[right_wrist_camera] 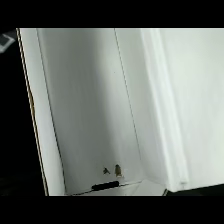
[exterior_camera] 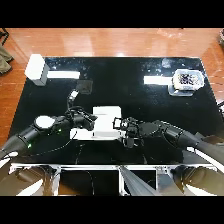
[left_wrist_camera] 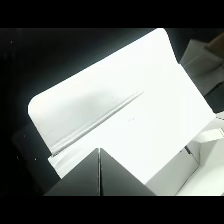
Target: Fold the box and place the chain.
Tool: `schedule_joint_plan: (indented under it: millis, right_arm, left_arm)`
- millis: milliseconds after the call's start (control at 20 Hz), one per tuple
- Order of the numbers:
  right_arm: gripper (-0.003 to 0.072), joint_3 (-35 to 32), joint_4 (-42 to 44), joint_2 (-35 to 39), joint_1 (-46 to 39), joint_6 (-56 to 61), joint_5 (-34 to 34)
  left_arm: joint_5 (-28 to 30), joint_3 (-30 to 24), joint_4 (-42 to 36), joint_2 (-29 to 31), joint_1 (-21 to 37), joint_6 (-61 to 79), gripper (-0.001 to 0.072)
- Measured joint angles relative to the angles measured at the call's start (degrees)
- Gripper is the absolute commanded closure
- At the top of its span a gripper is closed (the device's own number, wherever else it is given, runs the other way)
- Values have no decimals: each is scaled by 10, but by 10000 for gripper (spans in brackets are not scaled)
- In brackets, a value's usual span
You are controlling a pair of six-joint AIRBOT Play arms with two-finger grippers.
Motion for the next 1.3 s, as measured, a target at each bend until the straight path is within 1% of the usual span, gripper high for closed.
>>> schedule_joint_plan:
  millis: [100, 150, 250, 350, 400, 450, 500, 600, 750, 900, 1100, 1300]
  right_arm:
    - [496, 0, 0, 0, 0, 0, 0]
    - [496, 0, 0, 0, 0, 0, 0]
    - [496, 0, 0, 0, 0, 0, 0]
    - [496, 0, 0, 0, 0, 0, 0]
    - [496, 0, 0, 0, 0, 0, 0]
    - [496, 0, 0, 0, 0, 0, 0]
    - [496, 0, 0, 0, 0, 0, 0]
    - [496, 0, 0, 0, 0, 0, 0]
    - [496, 0, 0, 0, 0, 0, 0]
    - [496, 0, 0, 0, 0, 0, 0]
    - [496, 0, 0, 0, 0, 0, 0]
    - [496, 0, 0, 0, 0, 0, 0]
  left_arm:
    - [-13, 9, 20, 15, 15, 0, 690]
    - [-29, 14, 38, 29, 28, 0, 688]
    - [-83, 19, 90, 61, 61, 0, 687]
    - [-146, 23, 163, 95, 108, 0, 687]
    - [-183, 24, 203, 107, 132, 0, 609]
    - [-213, 24, 236, 115, 152, 4, 301]
    - [-235, 24, 267, 120, 168, 19, 64]
    - [-260, 21, 311, 127, 183, 72, 65]
    - [-265, 18, 345, 127, 178, 165, 68]
    - [-251, 16, 346, 104, 158, 217, 72]
    - [-239, 16, 329, 50, 125, 290, 72]
    - [-225, 16, 312, 16, 101, 327, 89]
